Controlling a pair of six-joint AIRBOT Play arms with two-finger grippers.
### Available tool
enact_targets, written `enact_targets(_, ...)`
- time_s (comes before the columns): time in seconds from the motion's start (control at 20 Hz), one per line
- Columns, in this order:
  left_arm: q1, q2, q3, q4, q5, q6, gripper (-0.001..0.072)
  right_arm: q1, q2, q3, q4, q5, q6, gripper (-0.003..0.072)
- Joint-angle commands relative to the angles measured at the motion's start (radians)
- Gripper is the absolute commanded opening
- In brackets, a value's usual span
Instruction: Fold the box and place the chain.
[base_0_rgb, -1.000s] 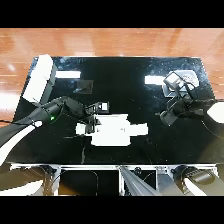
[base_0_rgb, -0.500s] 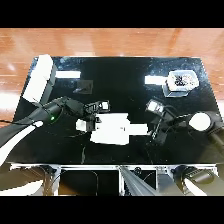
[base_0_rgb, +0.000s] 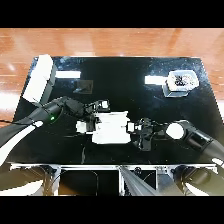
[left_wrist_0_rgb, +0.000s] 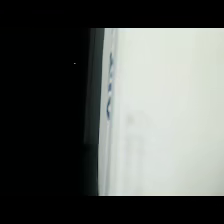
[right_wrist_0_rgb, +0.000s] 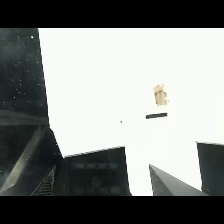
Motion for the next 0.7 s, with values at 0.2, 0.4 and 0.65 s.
enact_targets(0.2,0.031,-0.001,0.000,0.001,0.028,-0.042,0.0019,0.024,-0.035,-0.002,0.026,-0.044,-0.108,0.0715)
enact_targets(0.4,0.033,-0.001,0.000,0.000,0.028,-0.045,0.0019,0.035,-0.064,-0.002,0.097,-0.056,-0.228,0.0715)
enact_targets(0.65,0.032,-0.001,0.000,0.000,0.029,-0.046,0.0019,0.070,-0.124,-0.002,0.121,-0.170,-0.297,0.0716)
